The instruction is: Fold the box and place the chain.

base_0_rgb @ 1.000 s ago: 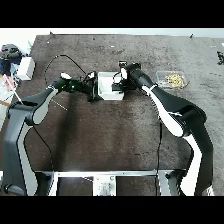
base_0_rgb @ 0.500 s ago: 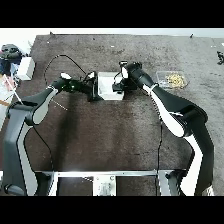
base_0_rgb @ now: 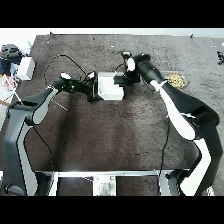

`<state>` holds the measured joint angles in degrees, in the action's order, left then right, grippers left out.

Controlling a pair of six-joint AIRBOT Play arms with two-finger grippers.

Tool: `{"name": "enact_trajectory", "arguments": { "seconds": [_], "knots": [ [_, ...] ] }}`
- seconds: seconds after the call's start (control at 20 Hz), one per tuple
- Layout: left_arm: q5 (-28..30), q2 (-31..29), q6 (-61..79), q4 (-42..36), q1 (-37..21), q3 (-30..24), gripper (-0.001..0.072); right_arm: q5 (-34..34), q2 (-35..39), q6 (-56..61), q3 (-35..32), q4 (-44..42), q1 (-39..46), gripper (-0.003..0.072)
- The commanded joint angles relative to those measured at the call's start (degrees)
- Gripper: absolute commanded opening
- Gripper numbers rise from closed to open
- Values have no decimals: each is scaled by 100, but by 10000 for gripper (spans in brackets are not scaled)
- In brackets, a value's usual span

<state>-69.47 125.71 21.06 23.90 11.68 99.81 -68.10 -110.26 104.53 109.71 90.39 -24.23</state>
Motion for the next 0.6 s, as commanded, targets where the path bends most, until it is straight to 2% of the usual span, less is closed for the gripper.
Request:
{"name": "enact_trajectory", "arguments": {
  "seconds": [0.0, 0.2, 0.3, 0.45, 0.5, 0.55],
  "knots": [
    [2, 0, 0, 0, -2, 7, 408, 258, 651, -957, 11, -96, 321, 357],
    [2, 0, 0, 0, -2, 7, 407, 295, 1067, -1609, 9, 282, 1342, 355],
    [2, 0, 0, 0, -2, 7, 408, 299, 1064, -1882, -31, 127, 2017, 275],
    [2, 0, 0, 0, -2, 7, 407, 256, 828, -2118, -44, -535, 2885, 271],
    [2, 0, 0, 0, -2, 7, 408, 251, 693, -2199, -44, -568, 3060, 190],
    [2, 0, 0, 0, -2, 7, 408, 251, 549, -2271, -44, -673, 3204, 191]
  ]
}}
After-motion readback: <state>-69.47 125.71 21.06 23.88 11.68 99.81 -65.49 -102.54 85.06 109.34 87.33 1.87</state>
